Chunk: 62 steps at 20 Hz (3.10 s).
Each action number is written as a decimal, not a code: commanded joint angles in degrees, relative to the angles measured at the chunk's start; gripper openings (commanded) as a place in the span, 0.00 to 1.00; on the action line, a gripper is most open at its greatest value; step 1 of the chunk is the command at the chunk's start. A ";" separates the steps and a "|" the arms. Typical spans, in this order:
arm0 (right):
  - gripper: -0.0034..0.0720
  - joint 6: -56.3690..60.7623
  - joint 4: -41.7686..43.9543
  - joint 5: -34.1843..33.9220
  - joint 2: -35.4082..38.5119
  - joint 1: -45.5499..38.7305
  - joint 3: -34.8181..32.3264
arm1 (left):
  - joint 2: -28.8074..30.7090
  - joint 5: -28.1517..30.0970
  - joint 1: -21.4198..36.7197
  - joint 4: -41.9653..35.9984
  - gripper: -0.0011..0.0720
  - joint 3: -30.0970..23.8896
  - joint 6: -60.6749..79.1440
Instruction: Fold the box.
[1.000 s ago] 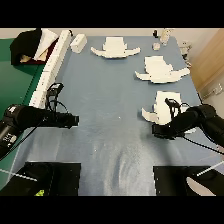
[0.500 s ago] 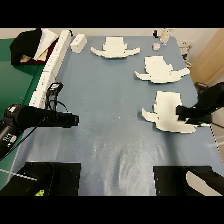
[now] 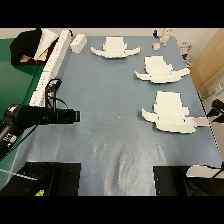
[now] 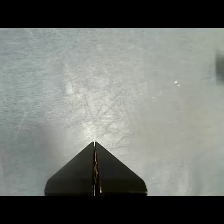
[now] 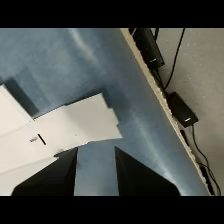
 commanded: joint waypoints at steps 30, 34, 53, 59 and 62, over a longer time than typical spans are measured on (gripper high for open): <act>0.04 -23.89 25.29 -15.82 -14.12 9.20 7.08 | 0.00 -0.31 0.17 -13.49 0.04 0.00 0.07; 0.04 -21.49 26.43 -8.96 -1.99 18.88 -6.47 | 0.00 -2.62 1.18 -13.53 0.04 0.02 1.84; 0.41 -7.06 26.67 12.22 18.58 42.21 -33.46 | -5.40 -19.30 13.66 -27.19 0.61 0.11 20.24; 0.05 -10.01 26.75 13.81 16.41 44.87 -30.97 | -6.32 -18.95 13.62 -27.78 0.62 0.11 20.20; 0.05 -11.23 26.97 14.29 18.84 47.28 -32.70 | -6.34 -19.02 13.73 -28.61 0.62 0.11 20.76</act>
